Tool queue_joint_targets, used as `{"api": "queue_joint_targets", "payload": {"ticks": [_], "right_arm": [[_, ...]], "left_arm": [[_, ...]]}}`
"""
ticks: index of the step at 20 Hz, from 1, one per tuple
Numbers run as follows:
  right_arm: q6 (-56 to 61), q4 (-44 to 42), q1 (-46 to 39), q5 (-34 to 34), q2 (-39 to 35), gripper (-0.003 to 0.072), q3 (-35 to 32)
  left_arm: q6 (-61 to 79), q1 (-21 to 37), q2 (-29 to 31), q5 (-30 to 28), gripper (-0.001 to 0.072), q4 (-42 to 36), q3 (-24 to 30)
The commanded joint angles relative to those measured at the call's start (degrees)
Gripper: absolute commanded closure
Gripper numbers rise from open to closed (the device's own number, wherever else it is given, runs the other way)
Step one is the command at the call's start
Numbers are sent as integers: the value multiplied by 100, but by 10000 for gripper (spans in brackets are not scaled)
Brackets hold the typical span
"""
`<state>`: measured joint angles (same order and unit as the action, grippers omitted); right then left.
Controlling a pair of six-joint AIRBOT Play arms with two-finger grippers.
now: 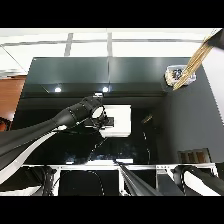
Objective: Fold the box and place the chain.
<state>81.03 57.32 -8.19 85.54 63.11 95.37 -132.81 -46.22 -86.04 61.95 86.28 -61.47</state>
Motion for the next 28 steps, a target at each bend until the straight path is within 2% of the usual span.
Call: {"api": "queue_joint_targets", "payload": {"ticks": [1,3,6,8,12,22,28], "right_arm": [[-520,-975,601,542,-551,676,-1200],[-527,-1298,1158,291,-660,676,-1873],[-654,-1591,1961,-361,-651,676,-2494],[-699,-1860,2337,-833,-640,676,-2747],[-658,-1858,2815,-1679,-640,676,-3115],[-470,-1773,3082,-3303,-420,675,-4986],[-472,-1810,3226,-3449,-234,674,-5147]], "left_arm": [[2,2,0,2,685,2,-4],[2,2,0,0,685,4,-4],[2,2,0,-15,685,11,-4],[2,2,0,-20,685,11,-4],[2,2,0,-17,685,4,-4],[2,9,0,-22,685,9,-4],[2,13,0,-24,685,9,-4]]}}
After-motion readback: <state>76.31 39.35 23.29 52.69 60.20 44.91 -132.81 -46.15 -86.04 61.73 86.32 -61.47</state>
